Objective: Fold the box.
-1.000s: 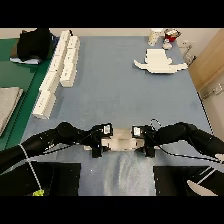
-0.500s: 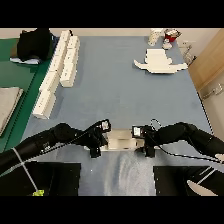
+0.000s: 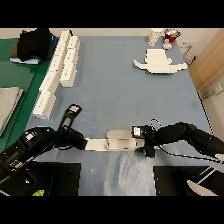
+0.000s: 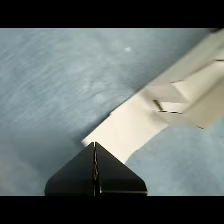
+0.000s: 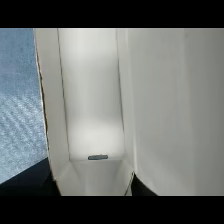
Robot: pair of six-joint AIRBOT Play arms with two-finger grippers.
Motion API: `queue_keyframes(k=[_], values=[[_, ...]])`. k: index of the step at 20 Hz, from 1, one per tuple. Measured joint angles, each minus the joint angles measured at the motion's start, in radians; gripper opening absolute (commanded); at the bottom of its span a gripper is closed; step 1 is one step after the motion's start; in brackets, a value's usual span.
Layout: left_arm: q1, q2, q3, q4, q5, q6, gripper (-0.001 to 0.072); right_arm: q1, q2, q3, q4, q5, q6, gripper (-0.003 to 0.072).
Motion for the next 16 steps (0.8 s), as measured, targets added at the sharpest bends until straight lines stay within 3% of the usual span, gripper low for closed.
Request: queue_keyframes(k=[3, 7, 13, 16], values=[[0.0, 0.037, -0.018, 0.114, -0.089, -0.277, 0.0015, 0.0, 0.0, 0.0, 0.0, 0.0, 0.0, 0.0511], [0.0, -0.003, -0.078, 0.067, -0.026, -0.405, 0.0014, 0.0, 0.0, 0.0, 0.0, 0.0, 0.0, 0.0512], [0.0, -0.162, -0.11, -0.278, 0.203, -0.192, 0.0014, 0.0, 0.0, 0.0, 0.0, 0.0, 0.0, 0.0511], [0.0, -0.208, -0.1, -0.46, 0.235, -0.024, 0.0014, 0.0, 0.0, 0.0, 0.0, 0.0, 0.0, 0.0511]])
